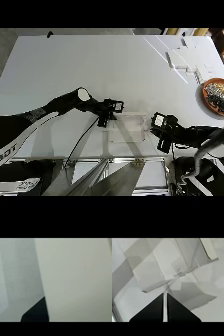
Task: Fold the box and place the chain.
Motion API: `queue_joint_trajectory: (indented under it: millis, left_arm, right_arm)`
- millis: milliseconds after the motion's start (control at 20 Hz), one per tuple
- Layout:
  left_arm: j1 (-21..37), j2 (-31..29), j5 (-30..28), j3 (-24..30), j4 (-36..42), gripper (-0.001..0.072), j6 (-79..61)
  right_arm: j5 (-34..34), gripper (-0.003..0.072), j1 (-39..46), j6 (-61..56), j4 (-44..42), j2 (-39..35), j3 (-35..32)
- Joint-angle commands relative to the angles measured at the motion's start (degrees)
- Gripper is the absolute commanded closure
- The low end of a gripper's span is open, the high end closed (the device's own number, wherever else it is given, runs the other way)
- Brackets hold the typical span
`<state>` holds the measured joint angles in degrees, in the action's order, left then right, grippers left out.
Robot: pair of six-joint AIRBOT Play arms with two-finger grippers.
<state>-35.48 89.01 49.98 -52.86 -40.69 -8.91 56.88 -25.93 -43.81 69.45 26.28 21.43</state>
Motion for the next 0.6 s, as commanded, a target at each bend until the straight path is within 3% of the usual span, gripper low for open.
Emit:
queue_joint_trajectory:
  millis: [0,550]
  left_arm:
    - [0.0,-2.3,-0.4,-0.1,-3.5,0.0706,4.9]
    - [0.0,-0.5,-0.5,-0.1,-3.6,0.0703,4.9]
  right_arm:
    - [-0.8,0.0628,-0.1,-1.4,0.4,0.0,0.0]
    - [-0.8,0.0628,-0.1,-1.4,0.4,0.0,0.0]
